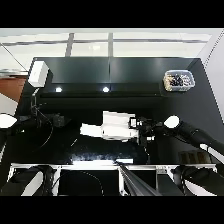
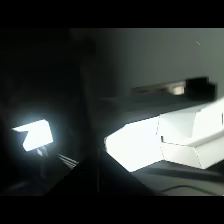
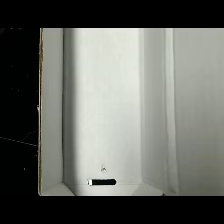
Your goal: Fold the box and place the chain.
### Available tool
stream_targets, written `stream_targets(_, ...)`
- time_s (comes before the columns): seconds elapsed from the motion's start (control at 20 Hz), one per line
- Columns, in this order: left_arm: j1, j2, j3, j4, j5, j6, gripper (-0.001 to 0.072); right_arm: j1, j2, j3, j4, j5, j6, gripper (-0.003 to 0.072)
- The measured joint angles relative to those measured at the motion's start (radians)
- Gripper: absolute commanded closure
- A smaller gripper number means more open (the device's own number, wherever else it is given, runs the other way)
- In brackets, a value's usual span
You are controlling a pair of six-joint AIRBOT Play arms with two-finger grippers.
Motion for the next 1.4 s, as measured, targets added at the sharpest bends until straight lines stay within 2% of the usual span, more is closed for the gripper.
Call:
stream_targets(0.2, 0.021, -0.064, -0.045, -0.011, -0.011, -0.139, 0.0678, 0.0, 0.0, 0.0, 0.0, 0.0, 0.0, 0.0151)
stream_targets(0.4, -0.016, -0.216, -0.055, -0.044, -0.01, -0.167, 0.0678, 0.0, 0.0, 0.0, 0.0, 0.0, 0.0, 0.0151)
stream_targets(0.65, -0.102, -0.41, -0.027, -0.156, -0.023, -0.04, 0.0678, 0.0, 0.0, 0.0, 0.0, 0.0, 0.0, 0.0151)
stream_targets(0.85, -0.178, -0.501, 0.017, -0.24, -0.031, 0.069, 0.0673, 0.0, 0.0, 0.0, 0.0, 0.0, 0.0, 0.0151)
stream_targets(0.9, -0.193, -0.513, 0.028, -0.248, -0.038, 0.086, 0.0578, 0.0, 0.0, 0.0, 0.0, 0.0, 0.0, 0.0151)
stream_targets(0.95, -0.204, -0.52, 0.04, -0.257, -0.049, 0.098, 0.0394, 0.0, 0.0, 0.0, 0.0, 0.0, 0.0, 0.0151)
stream_targets(1.0, -0.212, -0.525, 0.051, -0.267, -0.066, 0.106, 0.0123, 0.0, 0.0, 0.0, 0.0, 0.0, 0.0, 0.0151)
stream_targets(1.05, -0.219, -0.526, 0.064, -0.278, -0.093, 0.114, 0.0009, 0.0, 0.0, 0.0, 0.0, 0.0, 0.0, 0.0151)
stream_targets(1.4, -0.248, -0.48, 0.139, -0.253, -0.161, 0.111, 0.0009, 0.0, 0.0, 0.0, 0.0, 0.0, 0.0, 0.0151)
